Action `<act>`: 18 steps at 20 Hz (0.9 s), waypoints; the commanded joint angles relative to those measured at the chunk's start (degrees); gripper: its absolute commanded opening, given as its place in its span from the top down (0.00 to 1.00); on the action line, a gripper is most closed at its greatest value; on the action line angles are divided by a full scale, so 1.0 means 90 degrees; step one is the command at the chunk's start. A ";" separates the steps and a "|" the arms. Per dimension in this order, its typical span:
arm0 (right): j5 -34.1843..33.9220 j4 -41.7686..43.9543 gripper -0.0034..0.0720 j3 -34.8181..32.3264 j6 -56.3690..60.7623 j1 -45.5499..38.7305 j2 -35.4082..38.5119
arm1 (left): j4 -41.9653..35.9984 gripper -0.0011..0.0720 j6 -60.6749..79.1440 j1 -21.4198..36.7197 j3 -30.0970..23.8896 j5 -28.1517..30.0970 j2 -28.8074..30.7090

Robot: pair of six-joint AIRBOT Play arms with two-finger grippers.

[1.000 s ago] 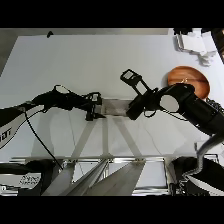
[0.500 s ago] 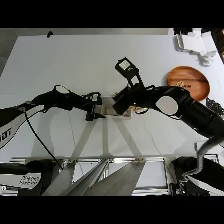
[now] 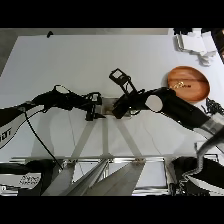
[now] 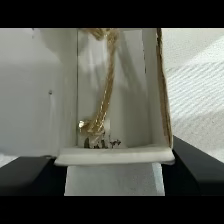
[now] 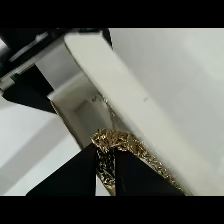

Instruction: Fold the box and place the chain.

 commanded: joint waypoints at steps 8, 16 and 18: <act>0.1365 -0.0092 0.56 0.0000 -0.2045 -0.1134 0.1158 | 0.0000 0.69 0.0005 0.0005 0.0002 0.0000 0.0005; 0.2327 0.0044 0.22 -0.0002 -0.5848 -0.3257 0.0515 | 0.0000 0.69 0.0002 0.0005 0.0002 0.0000 0.0002; 0.2064 0.0486 0.22 -0.0002 -0.6778 -0.3254 -0.0010 | -0.0002 0.69 0.0002 0.0005 0.0002 0.0000 0.0005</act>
